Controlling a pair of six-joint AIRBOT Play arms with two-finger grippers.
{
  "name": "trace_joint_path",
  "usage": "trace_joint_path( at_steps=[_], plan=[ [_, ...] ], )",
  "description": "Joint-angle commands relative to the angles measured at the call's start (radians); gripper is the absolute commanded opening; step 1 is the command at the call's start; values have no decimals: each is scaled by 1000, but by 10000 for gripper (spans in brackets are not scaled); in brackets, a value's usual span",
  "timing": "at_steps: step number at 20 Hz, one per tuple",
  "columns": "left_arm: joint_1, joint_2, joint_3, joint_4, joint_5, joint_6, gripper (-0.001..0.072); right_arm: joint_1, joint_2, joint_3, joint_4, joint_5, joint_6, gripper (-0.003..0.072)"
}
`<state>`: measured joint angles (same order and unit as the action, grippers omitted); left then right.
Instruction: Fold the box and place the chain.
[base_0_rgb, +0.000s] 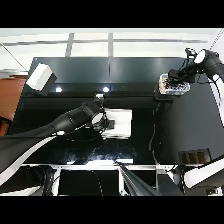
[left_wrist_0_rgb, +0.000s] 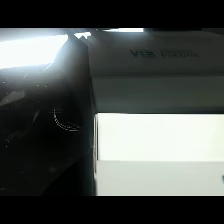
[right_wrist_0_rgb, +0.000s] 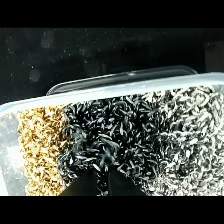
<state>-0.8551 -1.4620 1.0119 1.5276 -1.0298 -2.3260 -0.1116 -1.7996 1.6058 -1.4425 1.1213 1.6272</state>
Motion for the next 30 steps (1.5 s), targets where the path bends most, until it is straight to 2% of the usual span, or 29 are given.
trace_joint_path(
  at_steps=[1,4,8,12,15,17,20,25,27,30],
  plan=[
    [0,-1,0,0,0,0,30,-1,11,3,-13,-15,3,30],
    [0,-1,0,0,0,0,30,0,51,38,-21,30,-16,30],
    [0,-1,0,0,1,0,30,0,128,171,-21,114,-46,30],
    [0,-1,0,0,0,0,30,0,241,340,-16,117,-48,29],
    [0,-1,0,0,0,1,30,0,360,461,80,93,-99,30],
    [0,-1,0,1,1,0,30,0,448,463,145,45,-119,30],
    [0,-1,0,0,0,1,30,0,538,463,238,75,-145,30],
    [0,-1,0,0,0,1,30,22,649,420,401,307,-237,30],
    [0,-1,0,0,0,3,30,71,686,346,399,404,-246,29],
    [0,-1,0,0,0,7,30,203,718,197,414,489,-289,30]
  ],
)
